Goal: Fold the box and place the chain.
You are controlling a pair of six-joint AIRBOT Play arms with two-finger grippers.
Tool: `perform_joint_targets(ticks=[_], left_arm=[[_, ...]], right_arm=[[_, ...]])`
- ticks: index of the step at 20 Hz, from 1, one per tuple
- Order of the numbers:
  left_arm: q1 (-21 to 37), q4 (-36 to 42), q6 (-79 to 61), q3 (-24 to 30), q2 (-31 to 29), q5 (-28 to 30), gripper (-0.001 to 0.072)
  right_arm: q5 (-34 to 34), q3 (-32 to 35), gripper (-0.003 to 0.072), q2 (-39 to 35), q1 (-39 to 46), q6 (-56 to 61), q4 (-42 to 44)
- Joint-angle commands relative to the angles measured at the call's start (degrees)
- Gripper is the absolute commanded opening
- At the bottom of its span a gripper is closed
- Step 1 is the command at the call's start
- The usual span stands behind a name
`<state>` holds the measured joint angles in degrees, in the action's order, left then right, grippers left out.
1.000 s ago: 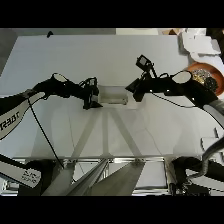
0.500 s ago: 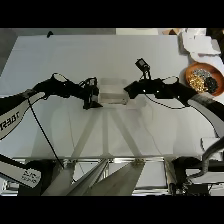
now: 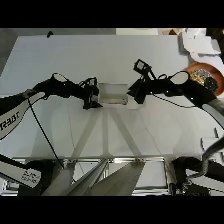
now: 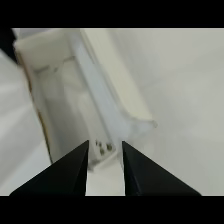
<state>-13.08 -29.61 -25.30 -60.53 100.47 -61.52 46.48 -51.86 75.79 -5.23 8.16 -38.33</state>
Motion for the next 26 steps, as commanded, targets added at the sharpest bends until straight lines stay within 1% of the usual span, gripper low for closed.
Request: perform_joint_targets(ticks=[1,4,6,7,9,11,13,20,25,26], left_arm=[[0.02,0.0,0.0,-0.02,-0.02,0.02,0.0276],[0.02,0.0,0.0,-0.02,0.0,0.04,0.0276],[0.02,0.02,0.0,-0.02,0.0,0.02,0.0276],[0.02,0.0,0.0,-0.02,-0.02,0.04,0.0276],[0.02,0.0,0.0,-0.02,0.0,0.02,0.0276],[0.02,0.0,0.0,-0.02,-0.02,0.02,0.0276],[0.02,0.0,0.0,-0.02,-0.02,0.02,0.0276],[0.02,0.02,0.0,-0.02,-0.02,0.02,0.0276],[0.02,0.02,0.0,-0.02,-0.02,0.02,0.0276],[0.02,0.0,0.0,-0.02,0.0,0.02,0.0276]], right_arm=[[2.21,0.2,0.0243,-3.04,0.44,-2.75,-11.39],[2.1,2.05,0.0245,-1.92,1.81,-7.3,-10.86],[1.66,3.93,0.0247,-1.4,1.97,-14.29,-8.74],[1.27,4.81,0.0257,-1.11,1.97,-19.34,-6.29],[-0.35,6.21,0.0303,0.17,1.97,-29.73,0.13],[-0.63,6.34,0.032,2.43,1.97,-36.0,6.1],[-0.63,6.36,0.0319,4.61,1.84,-38.77,9.29],[-1.22,6.36,0.0315,8.26,-0.07,-38.91,10.38],[-1.75,6.36,0.0196,9.01,-0.07,-38.88,11.26],[-2.03,6.36,0.0155,9.01,-0.07,-38.91,12.17]])
